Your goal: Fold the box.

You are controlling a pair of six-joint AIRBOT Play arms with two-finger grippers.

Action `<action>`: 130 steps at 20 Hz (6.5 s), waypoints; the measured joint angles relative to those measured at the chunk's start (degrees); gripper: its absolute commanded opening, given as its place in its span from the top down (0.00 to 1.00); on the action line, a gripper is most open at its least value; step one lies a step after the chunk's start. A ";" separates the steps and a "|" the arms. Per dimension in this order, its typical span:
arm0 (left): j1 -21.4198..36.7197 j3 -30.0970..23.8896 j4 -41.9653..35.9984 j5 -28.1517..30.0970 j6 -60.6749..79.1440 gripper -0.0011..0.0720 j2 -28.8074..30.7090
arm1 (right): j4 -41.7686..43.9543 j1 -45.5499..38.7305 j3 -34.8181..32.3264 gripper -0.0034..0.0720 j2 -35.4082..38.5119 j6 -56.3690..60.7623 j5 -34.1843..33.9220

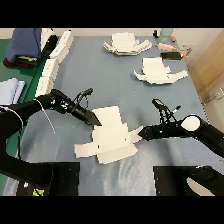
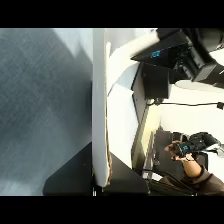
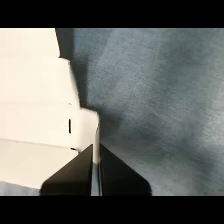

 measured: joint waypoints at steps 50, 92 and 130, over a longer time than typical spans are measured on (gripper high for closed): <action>-27.71 -12.52 -6.01 39.56 46.51 0.97 26.23 | -23.74 -7.50 25.24 0.50 0.02 23.56 6.12; -23.89 -10.60 1.49 31.85 40.72 0.97 20.79 | -23.34 -7.50 22.16 0.50 0.00 23.52 5.44; -23.89 -10.60 0.94 30.84 40.92 0.97 20.79 | -35.15 37.94 2.93 0.05 9.79 0.22 8.11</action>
